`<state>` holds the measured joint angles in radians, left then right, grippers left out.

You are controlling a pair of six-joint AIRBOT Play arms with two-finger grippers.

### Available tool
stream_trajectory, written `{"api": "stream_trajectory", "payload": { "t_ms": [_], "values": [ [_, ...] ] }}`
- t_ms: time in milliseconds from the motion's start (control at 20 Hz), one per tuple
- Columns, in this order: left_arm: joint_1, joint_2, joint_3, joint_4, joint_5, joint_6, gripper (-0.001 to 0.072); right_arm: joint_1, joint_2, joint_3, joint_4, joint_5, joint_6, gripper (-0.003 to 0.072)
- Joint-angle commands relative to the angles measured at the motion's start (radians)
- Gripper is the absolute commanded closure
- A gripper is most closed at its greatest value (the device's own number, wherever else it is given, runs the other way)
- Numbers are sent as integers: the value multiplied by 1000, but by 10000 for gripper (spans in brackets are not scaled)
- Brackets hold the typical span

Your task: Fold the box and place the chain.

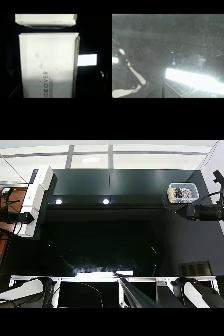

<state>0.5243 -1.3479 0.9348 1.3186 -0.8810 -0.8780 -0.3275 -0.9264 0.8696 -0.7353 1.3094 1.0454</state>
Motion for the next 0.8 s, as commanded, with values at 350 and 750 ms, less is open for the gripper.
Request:
{"api": "stream_trajectory", "payload": {
  "t_ms": [350,750],
  "values": [
    [0,199,193,143,-488,-756,422,0,3,1,-54,156,-10,678],
    [-524,544,-97,53,-173,-737,684,229,146,-110,-73,-190,53,678]
  ]
}}
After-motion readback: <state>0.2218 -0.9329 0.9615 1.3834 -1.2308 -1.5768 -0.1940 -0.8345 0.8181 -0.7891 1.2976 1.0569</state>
